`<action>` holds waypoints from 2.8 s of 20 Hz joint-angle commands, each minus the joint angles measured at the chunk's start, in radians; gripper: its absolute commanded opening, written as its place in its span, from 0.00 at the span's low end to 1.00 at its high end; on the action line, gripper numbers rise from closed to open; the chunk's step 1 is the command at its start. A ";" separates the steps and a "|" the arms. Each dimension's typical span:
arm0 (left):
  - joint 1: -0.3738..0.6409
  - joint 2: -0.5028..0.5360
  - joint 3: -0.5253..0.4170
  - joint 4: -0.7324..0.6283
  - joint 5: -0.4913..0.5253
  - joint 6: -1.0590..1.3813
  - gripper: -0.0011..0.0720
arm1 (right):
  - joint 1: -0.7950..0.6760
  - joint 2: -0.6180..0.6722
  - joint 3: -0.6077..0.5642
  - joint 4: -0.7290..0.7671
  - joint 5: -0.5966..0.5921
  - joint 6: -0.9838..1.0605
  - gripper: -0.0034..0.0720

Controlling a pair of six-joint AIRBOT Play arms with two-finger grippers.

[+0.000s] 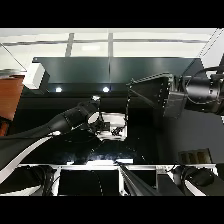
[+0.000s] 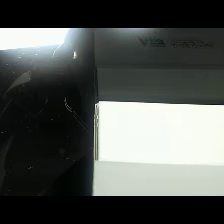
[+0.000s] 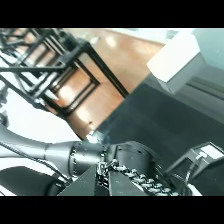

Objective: Fold the box and place the chain.

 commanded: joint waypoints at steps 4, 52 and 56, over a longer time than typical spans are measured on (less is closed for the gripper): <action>0.000 0.000 0.000 0.000 -0.001 0.000 0.06 | 0.000 -0.016 -0.002 -0.034 0.003 0.031 0.08; 0.000 0.000 0.000 0.000 0.014 0.000 0.06 | -0.500 -0.552 -0.243 -0.854 -0.274 0.733 0.96; 0.000 0.000 0.000 0.000 0.014 0.000 0.06 | -0.496 -0.684 -0.137 -0.854 -0.290 0.802 0.66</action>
